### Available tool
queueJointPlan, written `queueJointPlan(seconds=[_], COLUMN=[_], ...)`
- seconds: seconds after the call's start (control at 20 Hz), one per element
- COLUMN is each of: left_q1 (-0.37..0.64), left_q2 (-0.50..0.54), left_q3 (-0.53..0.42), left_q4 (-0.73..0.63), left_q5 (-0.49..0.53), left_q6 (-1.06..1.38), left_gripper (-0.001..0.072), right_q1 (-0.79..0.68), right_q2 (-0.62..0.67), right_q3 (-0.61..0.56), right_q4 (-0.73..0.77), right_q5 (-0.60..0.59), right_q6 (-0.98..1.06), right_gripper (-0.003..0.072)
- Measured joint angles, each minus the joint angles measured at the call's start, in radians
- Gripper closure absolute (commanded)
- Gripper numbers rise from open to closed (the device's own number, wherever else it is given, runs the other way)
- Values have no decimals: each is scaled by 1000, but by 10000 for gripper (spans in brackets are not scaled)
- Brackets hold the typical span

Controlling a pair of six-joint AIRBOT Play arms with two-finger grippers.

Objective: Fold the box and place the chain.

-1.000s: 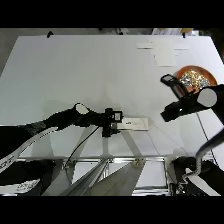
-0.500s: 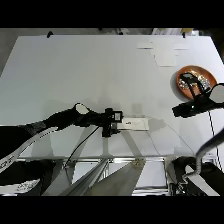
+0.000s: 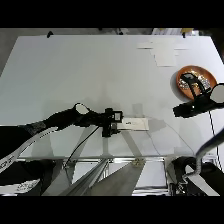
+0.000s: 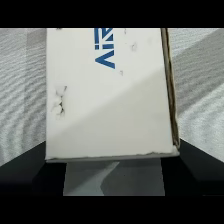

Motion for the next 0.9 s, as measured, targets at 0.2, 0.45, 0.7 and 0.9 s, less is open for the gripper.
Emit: queueJointPlan(seconds=[0.2,0.45,0.7,0.9], left_q1=[3,70,278,521], left_q2=[9,155,386,526], left_q3=[0,-1,-1,-1], left_q4=[14,191,559,800], left_q5=[-2,-13,-79,-192], left_q6=[-16,-250,-766,-1126], left_gripper=[437,437,436,436], right_q1=[0,0,0,0], right_q2=[0,0,0,0], right_q3=[0,0,0,0], right_q4=[0,0,0,0], right_q5=[0,0,0,0], right_q6=[1,1,1,1], right_gripper=[671,671,671,671])
